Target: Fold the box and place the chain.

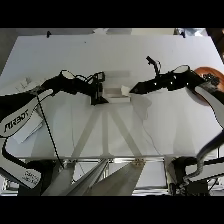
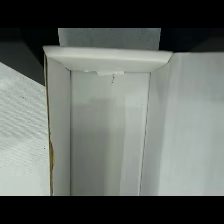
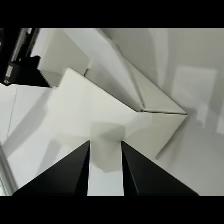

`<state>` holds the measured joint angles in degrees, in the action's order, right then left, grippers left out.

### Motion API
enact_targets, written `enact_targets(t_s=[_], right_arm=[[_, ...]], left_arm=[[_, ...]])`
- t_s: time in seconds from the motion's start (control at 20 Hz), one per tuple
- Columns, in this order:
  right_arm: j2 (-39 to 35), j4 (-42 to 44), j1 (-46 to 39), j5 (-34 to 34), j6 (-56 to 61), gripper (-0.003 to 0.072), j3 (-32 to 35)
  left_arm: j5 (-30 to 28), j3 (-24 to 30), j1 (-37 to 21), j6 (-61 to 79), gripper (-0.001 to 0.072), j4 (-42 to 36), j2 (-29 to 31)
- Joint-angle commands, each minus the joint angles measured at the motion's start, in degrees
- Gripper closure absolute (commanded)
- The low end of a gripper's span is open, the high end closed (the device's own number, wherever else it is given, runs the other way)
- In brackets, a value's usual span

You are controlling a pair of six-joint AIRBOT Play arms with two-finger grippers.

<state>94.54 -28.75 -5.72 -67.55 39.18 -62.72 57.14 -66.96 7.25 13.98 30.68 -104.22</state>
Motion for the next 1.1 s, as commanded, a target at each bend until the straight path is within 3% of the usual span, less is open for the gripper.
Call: enact_targets(t_s=[0.0, 0.05, 0.15, 0.25, 0.4, 0.8, 1.05], right_arm=[[-1.9, -2.5, -1.2, 2.2, -0.3, 0.0462, 0.0], [-2.1, -3.0, -1.1, 2.1, -1.2, 0.045, 0.0], [-2.0, -6.1, -0.4, 2.3, -3.1, 0.0339, 0.0], [-2.0, -8.9, 0.4, 2.7, -3.1, 0.0336, 0.0], [-2.0, -7.3, 0.8, 3.3, -3.1, 0.0157, 0.0], [-2.0, -4.0, 4.2, 10.1, -2.5, 0.0147, 0.0], [-2.0, -11.4, 5.6, 13.3, 4.0, 0.0147, 0.0]], left_arm=[[0.1, 0.0, 0.0, 0.0, 0.0433, 0.0, 0.0], [0.1, 0.0, 0.0, 0.0, 0.0433, 0.0, 0.0], [0.1, 0.0, 0.0, 0.0, 0.0433, 0.0, 0.0], [0.1, 0.0, 0.0, 0.1, 0.0433, 0.0, 0.0], [0.1, 0.0, 0.0, 0.0, 0.0433, 0.0, 0.0], [0.1, 0.0, 0.0, 0.0, 0.0433, 0.0, 0.0], [0.1, 0.0, 0.0, 0.0, 0.0433, 0.0, 0.0]])
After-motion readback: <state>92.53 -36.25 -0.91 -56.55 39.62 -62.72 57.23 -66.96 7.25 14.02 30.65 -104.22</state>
